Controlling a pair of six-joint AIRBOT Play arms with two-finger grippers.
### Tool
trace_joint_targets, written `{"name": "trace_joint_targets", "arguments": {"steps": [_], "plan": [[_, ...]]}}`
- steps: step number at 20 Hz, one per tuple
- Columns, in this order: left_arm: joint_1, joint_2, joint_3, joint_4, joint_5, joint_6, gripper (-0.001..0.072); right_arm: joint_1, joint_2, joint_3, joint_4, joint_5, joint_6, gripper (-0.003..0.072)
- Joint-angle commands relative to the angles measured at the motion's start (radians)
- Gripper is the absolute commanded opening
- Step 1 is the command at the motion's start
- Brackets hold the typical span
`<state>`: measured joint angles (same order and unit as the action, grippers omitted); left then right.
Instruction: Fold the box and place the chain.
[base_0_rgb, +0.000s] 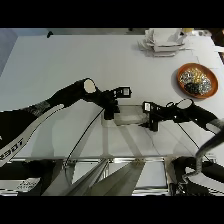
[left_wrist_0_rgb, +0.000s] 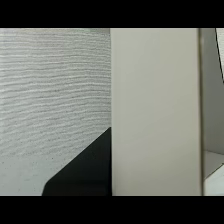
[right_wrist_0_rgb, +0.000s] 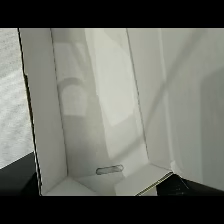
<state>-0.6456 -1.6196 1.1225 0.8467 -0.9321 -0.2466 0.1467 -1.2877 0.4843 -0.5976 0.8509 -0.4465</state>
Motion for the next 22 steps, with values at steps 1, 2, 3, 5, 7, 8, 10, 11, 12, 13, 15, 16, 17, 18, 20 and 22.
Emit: {"name": "trace_joint_targets", "arguments": {"steps": [1,2,3,5,7,8,10,11,12,13,15,16,17,18,20,22], "plan": [[0.0,0.001,0.0,0.0,0.001,0.0,0.0009,0.0,0.002,0.0,0.004,0.024,0.002,0.0591],[0.0,0.001,0.0,0.0,0.001,0.0,0.0009,0.0,0.002,0.0,0.018,0.03,0.002,0.069],[0.0,0.001,0.0,0.0,0.001,0.0,0.0009,-0.004,0.002,0.0,0.037,0.032,0.005,0.0689],[0.0,0.001,0.0,0.0,0.001,0.0,0.0009,-0.026,0.002,0.0,0.068,0.059,0.004,0.069],[0.0,0.001,0.0,0.0,0.001,0.0,0.0009,-0.042,0.002,0.0,0.068,0.072,0.003,0.069],[0.0,0.001,0.0,0.0,0.001,0.0,0.0009,-0.043,0.002,0.0,0.068,0.074,0.003,0.069],[0.0,0.001,0.0,0.0,0.001,0.0,0.0009,-0.043,0.002,0.0,0.072,0.076,0.0,0.069],[0.0,0.001,0.0,0.0,0.001,0.0,0.0009,-0.043,0.002,0.0,0.071,0.072,-0.001,0.0686],[0.0,0.001,0.0,0.0,0.001,0.0,0.0009,-0.043,0.001,0.0,0.071,0.072,-0.009,0.0645],[0.0,0.001,0.0,0.0,0.001,0.0,0.0009,-0.043,0.001,0.0,0.071,0.071,-0.009,0.0581],[0.0,0.001,0.0,0.0,0.001,0.0,0.0009,-0.043,0.0,0.0,0.061,0.056,-0.008,0.0526],[0.0,0.001,0.0,0.0,0.001,0.0,0.0009,-0.043,0.0,0.0,0.04,0.048,-0.008,0.0514],[0.0,0.001,0.0,0.0,0.001,0.0,0.0009,-0.043,0.0,-0.001,0.009,0.041,-0.008,0.0509],[0.0,0.001,0.0,0.0,0.001,0.0,0.0009,-0.043,0.0,-0.001,-0.008,0.031,-0.008,0.0494],[0.0,0.001,0.0,0.0,0.001,0.0,0.0009,-0.039,0.0,-0.001,-0.007,0.013,-0.008,0.0456],[0.0,0.001,0.0,0.0,0.001,0.0,0.0009,-0.025,0.0,-0.002,-0.009,-0.006,-0.008,0.0456]]}}
